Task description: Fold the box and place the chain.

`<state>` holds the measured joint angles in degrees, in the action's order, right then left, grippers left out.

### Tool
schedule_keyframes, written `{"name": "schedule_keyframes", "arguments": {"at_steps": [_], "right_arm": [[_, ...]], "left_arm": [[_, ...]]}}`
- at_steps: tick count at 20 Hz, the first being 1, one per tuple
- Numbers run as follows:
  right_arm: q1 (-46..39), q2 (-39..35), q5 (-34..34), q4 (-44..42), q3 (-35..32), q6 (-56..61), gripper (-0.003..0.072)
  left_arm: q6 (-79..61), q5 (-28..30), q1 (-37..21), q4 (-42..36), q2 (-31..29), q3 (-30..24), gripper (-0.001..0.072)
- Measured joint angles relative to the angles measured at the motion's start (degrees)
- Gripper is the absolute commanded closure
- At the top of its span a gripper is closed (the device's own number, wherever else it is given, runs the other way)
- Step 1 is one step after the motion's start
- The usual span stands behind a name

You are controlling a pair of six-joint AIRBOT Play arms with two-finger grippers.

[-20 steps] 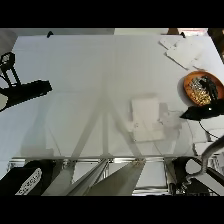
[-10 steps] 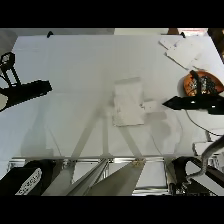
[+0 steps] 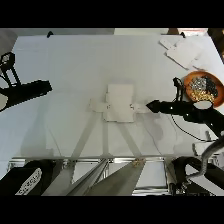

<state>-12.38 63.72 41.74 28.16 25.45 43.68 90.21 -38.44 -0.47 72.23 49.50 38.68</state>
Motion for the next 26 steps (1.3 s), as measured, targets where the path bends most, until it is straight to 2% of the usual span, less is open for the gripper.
{"name": "schedule_keyframes", "arguments": {"at_steps": [5, 7, 11, 15, 18, 22, 25, 26], "right_arm": [[0.74, 0.0, -2.03, -0.2, 3.45, 3.21, 0.0226], [0.83, 0.04, -2.21, 5.31, 6.75, 8.66, 0.0291], [0.9, 0.17, 2.69, 22.47, 14.03, 21.14, 0.0293], [-0.52, 1.4, 9.05, 30.62, 17.35, 26.32, 0.0291], [-2.69, 5.2, 14.01, 30.1, 18.16, 26.88, 0.0283], [-3.93, 10.38, 17.16, 20.85, 18.56, 22.18, 0.0283], [-4.24, 13.66, 18.36, 17.66, 18.82, 19.91, 0.0288], [-4.26, 14.51, 18.71, 17.0, 18.91, 19.19, 0.0314]], "left_arm": [[0.0, 0.0, 0.0, 0.0, 0.0, 0.0, 0.0702], [0.0, -0.02, 0.0, 0.0, 0.0, 0.0, 0.0702], [0.0, 0.0, 0.0, 0.0, 0.0, 0.0, 0.0702], [0.0, 0.0, 0.0, 0.0, 0.0, 0.0, 0.0702], [0.0, -0.02, 0.0, 0.0, 0.0, 0.0, 0.0702], [0.0, -0.02, 0.0, 0.0, 0.0, 0.0, 0.0702], [0.0, 0.0, 0.0, 0.02, 0.0, 0.0, 0.0702], [0.0, 0.0, 0.0, 0.0, 0.0, 0.0, 0.0702]]}}
